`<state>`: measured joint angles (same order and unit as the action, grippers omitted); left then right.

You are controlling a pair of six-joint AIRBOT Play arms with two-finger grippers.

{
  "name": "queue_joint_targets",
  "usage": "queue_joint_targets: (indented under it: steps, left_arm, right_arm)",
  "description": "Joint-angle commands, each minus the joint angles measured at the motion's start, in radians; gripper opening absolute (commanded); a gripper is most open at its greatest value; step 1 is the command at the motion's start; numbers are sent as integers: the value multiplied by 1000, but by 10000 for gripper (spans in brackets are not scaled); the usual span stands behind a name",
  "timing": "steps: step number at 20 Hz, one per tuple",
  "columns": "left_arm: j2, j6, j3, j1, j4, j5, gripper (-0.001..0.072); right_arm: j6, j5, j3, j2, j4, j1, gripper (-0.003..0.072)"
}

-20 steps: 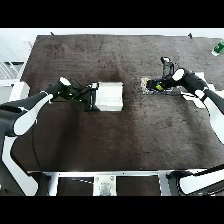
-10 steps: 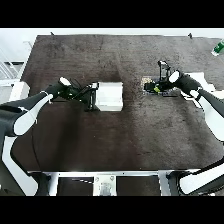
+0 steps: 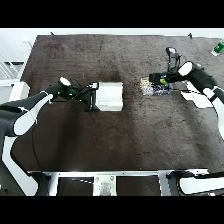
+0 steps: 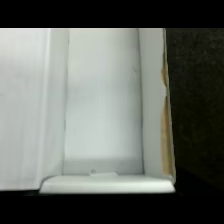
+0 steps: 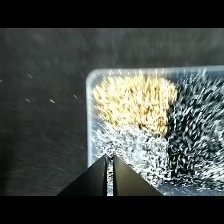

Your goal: Fold the box and place the chain.

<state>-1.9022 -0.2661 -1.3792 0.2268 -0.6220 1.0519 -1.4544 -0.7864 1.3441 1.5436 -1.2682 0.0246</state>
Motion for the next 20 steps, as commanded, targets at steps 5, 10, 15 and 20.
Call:
queue_joint_targets:
  steps: [5,10,15,20]
  left_arm:
    - [0,0,0,0,0,-1,527]
    - [0,0,0,0,0,-1,526]
    - [0,0,0,0,0,-1,526]
    - [0,1,0,0,0,-1,526]
  right_arm:
    - [26,-5,1,-253,5,22,15]
    - [43,17,1,-469,5,94,14]
    - [46,103,1,-611,5,221,14]
    - [45,112,7,-618,4,378,13]
